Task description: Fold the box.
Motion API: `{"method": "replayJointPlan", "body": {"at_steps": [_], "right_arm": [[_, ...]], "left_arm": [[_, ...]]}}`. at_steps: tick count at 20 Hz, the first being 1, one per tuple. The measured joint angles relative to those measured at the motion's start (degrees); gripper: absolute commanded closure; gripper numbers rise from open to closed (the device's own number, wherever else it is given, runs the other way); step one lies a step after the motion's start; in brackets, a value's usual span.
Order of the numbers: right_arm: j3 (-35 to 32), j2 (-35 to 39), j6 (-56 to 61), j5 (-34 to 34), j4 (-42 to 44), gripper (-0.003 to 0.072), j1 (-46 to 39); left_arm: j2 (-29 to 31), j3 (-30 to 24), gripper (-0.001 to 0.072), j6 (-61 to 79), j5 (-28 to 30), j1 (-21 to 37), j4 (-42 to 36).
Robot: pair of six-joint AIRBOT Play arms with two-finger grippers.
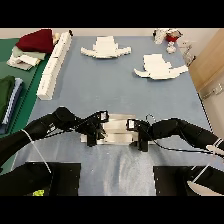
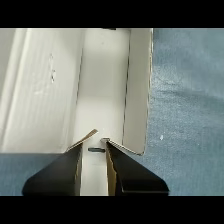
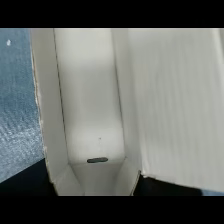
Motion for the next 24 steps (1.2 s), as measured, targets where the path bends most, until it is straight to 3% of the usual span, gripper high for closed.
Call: {"method": "replayJointPlan", "body": {"at_steps": [5, 6, 7, 8, 10, 11, 13, 15, 20, 24], "right_arm": [[0.0, 0.0, 0.0, 0.0, 0.0, 0.0156, 0.0], [0.0, 0.0, 0.0, 0.0, 0.0, 0.0156, 0.0], [0.0, 0.0, 0.0, 0.0, 0.0, 0.0156, 0.0], [0.0, 0.0, 0.0, 0.0, 0.0, 0.0156, 0.0], [0.0, 0.0, 0.0, 0.0, 0.0, 0.0156, 0.0], [0.0, 0.0, 0.0, 0.0, 0.0, 0.0156, 0.0], [0.0, 0.0, 0.0, 0.0, 0.0, 0.0156, 0.0], [0.0, 0.0, 0.0, 0.0, 0.0, 0.0156, 0.0], [0.0, 0.0, -0.1, 0.0, 0.0, 0.0156, 0.0], [0.0, 0.0, -0.1, 0.0, 0.0, 0.0156, 0.0]], "left_arm": [[-0.5, 0.0, 0.0480, 1.5, 0.0, 0.0, -2.7], [-0.8, 0.0, 0.0380, 2.0, 0.0, -0.1, -3.5], [-1.0, 0.0, 0.0176, 2.5, 0.1, -0.1, -4.2], [-1.3, 0.0, 0.0099, 2.8, 0.1, -0.2, -4.8], [-1.7, 0.0, 0.0100, 3.5, 0.1, -0.5, -5.3], [-1.9, 0.0, 0.0146, 3.5, 0.1, -0.5, -5.5], [-2.0, 0.0, 0.0371, 3.4, 0.3, -0.7, -5.6], [-2.1, 0.0, 0.0701, 2.0, 0.3, -0.7, -4.8], [0.3, 1.8, 0.0696, -10.9, 0.3, -0.7, 3.3], [5.0, 3.9, 0.0697, -31.8, -1.5, -0.6, 12.6]]}}
